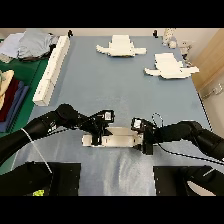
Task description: Fold the box.
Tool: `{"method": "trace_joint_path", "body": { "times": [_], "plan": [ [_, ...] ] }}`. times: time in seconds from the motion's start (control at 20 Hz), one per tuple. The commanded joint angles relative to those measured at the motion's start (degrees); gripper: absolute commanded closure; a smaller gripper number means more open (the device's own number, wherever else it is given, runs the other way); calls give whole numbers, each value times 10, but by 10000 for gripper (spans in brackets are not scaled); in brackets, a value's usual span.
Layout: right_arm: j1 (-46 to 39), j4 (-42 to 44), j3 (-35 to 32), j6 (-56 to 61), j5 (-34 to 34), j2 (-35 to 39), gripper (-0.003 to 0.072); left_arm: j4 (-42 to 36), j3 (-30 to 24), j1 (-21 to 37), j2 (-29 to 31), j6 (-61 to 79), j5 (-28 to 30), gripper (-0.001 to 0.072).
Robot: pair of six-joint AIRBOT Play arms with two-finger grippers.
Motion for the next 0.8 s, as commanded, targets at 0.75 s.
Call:
{"method": "trace_joint_path", "body": {
  "times": [0.75],
  "plan": [
    [-17,31,-8,-105,12,-55,-18,0,0,0,0,0,0,696]
  ]
}}
